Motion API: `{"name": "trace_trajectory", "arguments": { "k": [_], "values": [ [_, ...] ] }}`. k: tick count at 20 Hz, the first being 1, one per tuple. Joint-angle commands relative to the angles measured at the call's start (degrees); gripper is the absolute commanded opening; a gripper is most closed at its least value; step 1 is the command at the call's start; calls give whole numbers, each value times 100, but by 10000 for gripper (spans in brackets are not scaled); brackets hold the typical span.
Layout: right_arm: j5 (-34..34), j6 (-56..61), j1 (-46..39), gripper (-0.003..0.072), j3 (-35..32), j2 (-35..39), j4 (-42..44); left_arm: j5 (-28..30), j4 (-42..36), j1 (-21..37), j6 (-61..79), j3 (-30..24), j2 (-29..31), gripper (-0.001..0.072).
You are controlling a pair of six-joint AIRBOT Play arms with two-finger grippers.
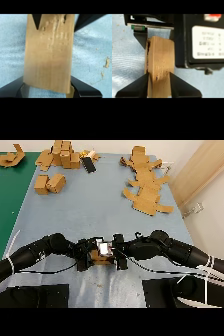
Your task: Fold the box.
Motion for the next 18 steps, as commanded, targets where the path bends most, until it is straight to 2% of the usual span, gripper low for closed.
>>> {"name": "trace_trajectory", "arguments": {
  "k": [1, 4, 5, 10, 12, 13, 18],
  "values": [
    [120, 7, 11, 349, 122, 7, -227, -17, 2, -2, 7, 4, 0, 515],
    [103, 59, 11, 328, 269, 4, -225, -17, 2, -2, 7, 4, 0, 514],
    [59, 61, 11, 282, 262, 2, -225, -17, 2, -2, 7, 4, 0, 514],
    [-323, 262, 11, 278, 262, -7, -125, -17, 2, -2, 7, 4, 0, 514],
    [-424, 267, 11, 258, 245, -9, -52, -17, 2, -2, 7, 4, 0, 515],
    [-437, 284, 11, 212, 216, -9, -13, -17, 2, -2, 7, 4, 0, 514],
    [-422, 302, 173, 180, 85, -101, -9, -17, 2, -2, 7, 4, 0, 515]
  ]
}}
